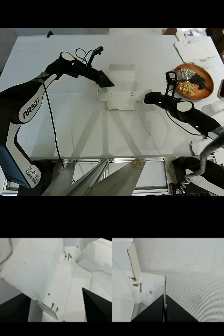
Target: Fold the box and place the chain.
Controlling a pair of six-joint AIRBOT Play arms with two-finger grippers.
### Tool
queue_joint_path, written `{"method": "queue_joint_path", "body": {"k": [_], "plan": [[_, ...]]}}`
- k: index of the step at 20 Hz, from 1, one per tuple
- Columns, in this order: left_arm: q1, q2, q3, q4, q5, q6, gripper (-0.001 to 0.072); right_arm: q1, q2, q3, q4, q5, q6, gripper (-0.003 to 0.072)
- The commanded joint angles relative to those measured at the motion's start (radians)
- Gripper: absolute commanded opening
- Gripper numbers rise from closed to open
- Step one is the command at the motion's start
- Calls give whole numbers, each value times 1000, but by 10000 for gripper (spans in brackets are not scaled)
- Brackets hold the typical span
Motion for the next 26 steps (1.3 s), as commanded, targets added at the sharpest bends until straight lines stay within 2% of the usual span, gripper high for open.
{"method": "queue_joint_path", "body": {"k": [1, 3, 9, 13, 16, 18, 26], "plan": [[-2, -3, 1, 5, -22, 82, 606, 1, 0, 0, 0, 1, 0, 11], [-2, -3, 1, 28, -55, 126, 493, 1, 0, 0, 0, 1, 0, 11], [-3, -3, 1, 29, -80, 207, 487, 1, 0, 0, 0, 1, 0, 11], [-27, 0, 1, 45, -40, 218, 486, 1, 0, 0, 0, 1, 0, 11], [-70, 16, 1, 185, 29, 204, 486, 1, 0, 0, 0, 1, 0, 11], [-95, 29, 1, 253, 41, 203, 486, 1, 0, 0, 0, 1, 0, 11], [-101, 44, 1, 243, 50, 204, 485, 1, 0, 0, 0, 1, 0, 11]]}}
